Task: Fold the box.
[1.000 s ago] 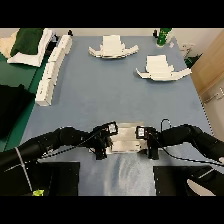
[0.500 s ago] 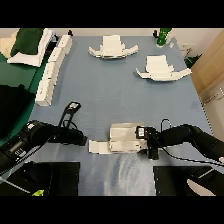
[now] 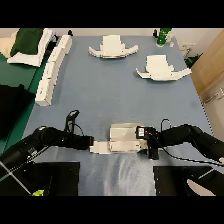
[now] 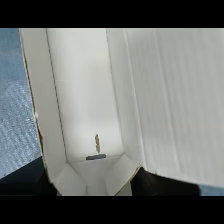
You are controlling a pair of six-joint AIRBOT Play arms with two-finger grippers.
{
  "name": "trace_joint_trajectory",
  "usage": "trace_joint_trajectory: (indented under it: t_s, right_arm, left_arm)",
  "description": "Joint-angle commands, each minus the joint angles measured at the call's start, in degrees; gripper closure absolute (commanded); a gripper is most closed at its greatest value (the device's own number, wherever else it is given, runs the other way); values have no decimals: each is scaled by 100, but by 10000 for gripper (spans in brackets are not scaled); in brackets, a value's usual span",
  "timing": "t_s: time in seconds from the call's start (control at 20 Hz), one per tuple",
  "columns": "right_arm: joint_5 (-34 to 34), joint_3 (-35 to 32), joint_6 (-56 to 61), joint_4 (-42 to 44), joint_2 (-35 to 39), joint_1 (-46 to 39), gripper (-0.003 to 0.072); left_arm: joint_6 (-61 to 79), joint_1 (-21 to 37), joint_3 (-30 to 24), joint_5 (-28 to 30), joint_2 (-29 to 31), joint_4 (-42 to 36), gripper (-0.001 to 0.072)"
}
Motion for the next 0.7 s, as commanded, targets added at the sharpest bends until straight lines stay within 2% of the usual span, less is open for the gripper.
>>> trace_joint_trajectory:
  t_s: [0.0, 0.15, 0.5, 0.55, 0.6, 0.65]
  right_arm:
    - [2, 7, 2, 0, 0, 4, 182]
    - [2, 7, 2, 0, 0, 4, 181]
    - [2, 7, 2, 0, 0, 4, 182]
    - [2, 4, 2, 0, 0, 4, 182]
    - [2, 7, 2, 0, 0, 4, 182]
    - [2, 7, 2, 0, 0, 4, 182]
  left_arm:
    - [-15, -734, -98, 1038, -511, -841, 695]
    - [-15, -1106, -68, 1217, -461, -1005, 696]
    - [-22, -1108, 90, 1211, 221, -981, 693]
    - [-22, -1108, 92, 1209, 240, -1016, 659]
    - [-48, -1108, 90, 1213, 238, -1056, 407]
    - [-120, -1108, 92, 1215, 240, -1054, 322]
